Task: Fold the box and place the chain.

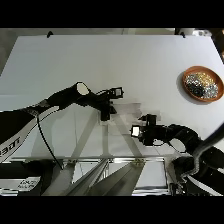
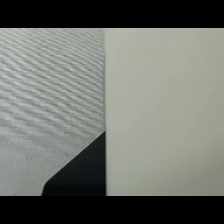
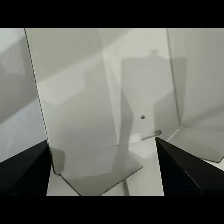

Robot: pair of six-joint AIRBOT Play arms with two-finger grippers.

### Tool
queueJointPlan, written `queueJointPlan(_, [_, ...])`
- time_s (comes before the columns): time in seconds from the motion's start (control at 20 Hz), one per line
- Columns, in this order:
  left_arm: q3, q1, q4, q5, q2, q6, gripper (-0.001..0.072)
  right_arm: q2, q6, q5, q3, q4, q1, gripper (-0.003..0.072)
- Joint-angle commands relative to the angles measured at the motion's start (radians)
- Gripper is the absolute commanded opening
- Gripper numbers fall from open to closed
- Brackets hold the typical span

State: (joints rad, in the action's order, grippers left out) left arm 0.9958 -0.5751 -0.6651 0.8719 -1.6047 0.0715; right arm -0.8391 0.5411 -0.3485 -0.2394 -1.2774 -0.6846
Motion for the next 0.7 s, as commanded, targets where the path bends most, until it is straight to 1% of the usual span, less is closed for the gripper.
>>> queueJointPlan(0.0, [0.0, 0.0, 0.0, 0.0, 0.0, 0.0, 0.0012, -0.005, 0.0, 0.065, 0.0, -0.002, -0.001, 0.0697])
queueJointPlan(0.15, [0.0, 0.0, 0.0, 0.0, 0.0, 0.0, 0.0012, 0.026, 0.0, 0.039, -0.016, 0.022, 0.0, 0.0698])
queueJointPlan(0.35, [0.0, 0.0, 0.0, 0.0, 0.0, 0.0, 0.0012, 0.037, -0.031, -0.085, -0.087, 0.026, 0.091, 0.0698])
queueJointPlan(0.5, [0.0, 0.0, 0.0, 0.0, 0.0, 0.0, 0.0012, 0.037, -0.126, -0.123, -0.116, 0.069, 0.164, 0.0698])
queueJointPlan(0.65, [0.0, 0.0, 0.0, 0.0, 0.0, 0.0, 0.0012, 0.037, -0.298, -0.163, -0.13, 0.189, 0.201, 0.0694])
